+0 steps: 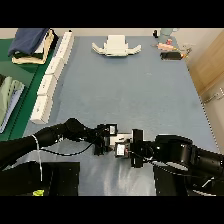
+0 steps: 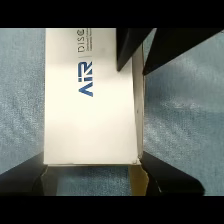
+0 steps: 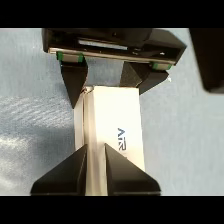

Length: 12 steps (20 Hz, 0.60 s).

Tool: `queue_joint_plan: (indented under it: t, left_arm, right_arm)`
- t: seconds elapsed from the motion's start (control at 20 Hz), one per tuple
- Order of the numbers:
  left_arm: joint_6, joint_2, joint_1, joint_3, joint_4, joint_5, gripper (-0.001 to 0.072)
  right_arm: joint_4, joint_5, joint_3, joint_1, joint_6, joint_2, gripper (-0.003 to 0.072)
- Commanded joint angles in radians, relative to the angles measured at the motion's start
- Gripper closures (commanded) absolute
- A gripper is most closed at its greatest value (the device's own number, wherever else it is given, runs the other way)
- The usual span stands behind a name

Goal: Fold the box.

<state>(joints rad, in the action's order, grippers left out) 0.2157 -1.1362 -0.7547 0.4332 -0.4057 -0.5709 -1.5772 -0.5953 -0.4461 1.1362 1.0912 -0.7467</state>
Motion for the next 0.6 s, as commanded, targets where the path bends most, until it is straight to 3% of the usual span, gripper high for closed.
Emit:
queue_joint_plan:
  t: [0.0, 0.15, 0.25, 0.45, 0.55]
  left_arm:
    - [0.001, 0.001, 0.000, 0.000, 0.000, 0.003, 0.0298]
    - [0.001, 0.001, 0.000, 0.000, 0.000, 0.003, 0.0298]
    - [0.001, 0.001, 0.000, 0.000, 0.000, 0.003, 0.0298]
    - [0.001, 0.001, 0.000, 0.000, -0.001, 0.003, 0.0298]
    - [0.001, 0.001, 0.000, 0.000, 0.000, 0.003, 0.0298]
  right_arm:
    - [0.003, 0.011, -0.005, 0.000, 0.000, 0.056, 0.0520]
    - [0.003, 0.012, -0.002, -0.006, 0.070, 0.116, 0.0526]
    - [0.003, 0.065, 0.034, -0.017, 0.150, 0.125, 0.0682]
    - [0.004, 0.286, 0.169, -0.017, 0.317, 0.110, 0.0683]
    - [0.004, 0.312, 0.190, -0.017, 0.373, 0.093, 0.0683]
